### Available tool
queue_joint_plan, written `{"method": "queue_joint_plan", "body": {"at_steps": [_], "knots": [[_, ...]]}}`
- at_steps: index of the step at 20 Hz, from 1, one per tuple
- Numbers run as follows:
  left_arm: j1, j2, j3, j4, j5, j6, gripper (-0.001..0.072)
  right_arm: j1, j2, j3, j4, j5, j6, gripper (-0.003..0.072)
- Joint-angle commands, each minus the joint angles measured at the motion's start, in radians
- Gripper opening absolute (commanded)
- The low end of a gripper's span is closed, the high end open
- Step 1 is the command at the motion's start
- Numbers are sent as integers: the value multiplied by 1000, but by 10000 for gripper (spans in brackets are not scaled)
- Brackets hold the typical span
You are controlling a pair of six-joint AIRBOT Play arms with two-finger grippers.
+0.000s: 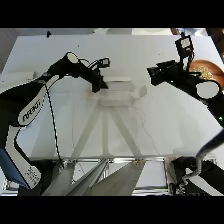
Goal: Fold the box and place the chain.
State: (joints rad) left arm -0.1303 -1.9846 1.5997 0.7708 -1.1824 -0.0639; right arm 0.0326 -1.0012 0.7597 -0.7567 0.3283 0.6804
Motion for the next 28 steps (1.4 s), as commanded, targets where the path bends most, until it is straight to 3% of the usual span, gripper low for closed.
{"method": "queue_joint_plan", "body": {"at_steps": [1,12,17,28], "knots": [[-1,1,0,4,-17,23,6,0,-1,0,0,0,0,459],[0,17,0,11,-25,46,5,1,-1,0,0,9,0,459],[-8,16,0,113,-26,48,6,1,-1,0,0,24,1,459],[-8,16,0,113,-4,48,11,1,-1,0,2,24,0,460]]}}
